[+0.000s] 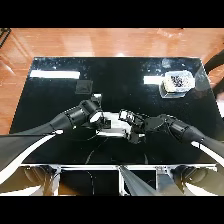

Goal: Fold the box and place the chain.

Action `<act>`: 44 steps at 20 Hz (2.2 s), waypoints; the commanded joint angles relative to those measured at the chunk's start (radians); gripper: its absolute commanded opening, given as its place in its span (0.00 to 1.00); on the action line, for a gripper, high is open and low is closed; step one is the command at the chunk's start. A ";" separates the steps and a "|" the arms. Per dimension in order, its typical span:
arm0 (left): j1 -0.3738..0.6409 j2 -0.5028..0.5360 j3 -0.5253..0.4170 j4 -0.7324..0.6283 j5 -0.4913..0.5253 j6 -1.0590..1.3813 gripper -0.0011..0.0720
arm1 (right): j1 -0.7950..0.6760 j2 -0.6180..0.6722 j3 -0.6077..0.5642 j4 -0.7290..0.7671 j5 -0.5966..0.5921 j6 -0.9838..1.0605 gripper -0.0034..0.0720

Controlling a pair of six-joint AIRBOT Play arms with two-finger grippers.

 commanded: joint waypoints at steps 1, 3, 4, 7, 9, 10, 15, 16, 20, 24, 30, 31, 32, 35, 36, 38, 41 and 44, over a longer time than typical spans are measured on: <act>0.001 0.000 0.000 -0.008 0.002 0.008 0.05 | -0.011 0.071 0.002 -0.154 -0.067 0.119 0.99; 0.001 0.004 0.000 -0.008 0.002 0.008 0.05 | -0.027 0.131 0.002 -0.175 -0.132 0.123 0.99; 0.001 0.008 0.000 -0.007 0.002 0.008 0.05 | -0.034 0.156 0.002 -0.184 -0.149 0.123 0.99; 0.001 0.019 -0.001 -0.007 0.011 0.013 0.05 | -0.034 0.172 0.001 -0.224 -0.145 0.104 0.98; 0.001 0.019 -0.003 -0.006 0.012 0.031 0.05 | -0.032 0.172 0.001 -0.215 -0.112 0.041 0.98; 0.001 0.019 -0.005 -0.003 0.012 0.035 0.05 | -0.028 0.171 0.001 -0.201 -0.097 0.003 0.98; 0.001 0.019 -0.015 0.004 0.013 0.035 0.05 | 0.009 0.142 0.001 -0.124 -0.082 -0.048 0.95; 0.001 0.019 -0.015 0.004 0.013 0.035 0.05 | 0.014 0.134 0.001 -0.122 -0.088 -0.041 0.80; 0.001 0.019 -0.015 0.004 0.013 0.035 0.05 | 0.018 0.132 0.001 -0.105 -0.086 -0.029 0.59; 0.001 0.019 -0.015 0.004 0.013 0.035 0.05 | 0.027 0.132 0.001 -0.087 -0.071 -0.029 0.45; 0.001 0.019 -0.015 0.004 0.013 0.035 0.05 | 0.088 0.100 0.001 -0.076 0.020 -0.005 0.22; 0.001 0.019 -0.015 0.004 0.013 0.035 0.05 | 0.100 0.091 0.001 -0.075 0.041 -0.002 0.22; 0.001 0.019 -0.015 0.004 0.013 0.035 0.05 | 0.113 0.082 0.001 -0.076 0.055 0.010 0.22; 0.001 0.019 -0.015 0.004 0.013 0.035 0.05 | 0.128 0.060 0.001 -0.077 0.084 0.070 0.22; 0.001 0.019 -0.015 0.004 0.013 0.035 0.05 | 0.127 0.060 0.001 -0.080 0.095 0.085 0.30; 0.001 0.019 -0.015 0.003 0.010 0.035 0.05 | 0.128 0.060 0.001 -0.080 0.095 0.088 0.41; 0.001 0.019 -0.015 0.001 0.009 0.035 0.05 | 0.128 0.060 0.001 -0.080 0.092 0.088 0.35; 0.001 0.019 -0.015 0.001 0.009 0.035 0.05 | 0.128 0.060 0.001 -0.081 0.091 0.092 0.34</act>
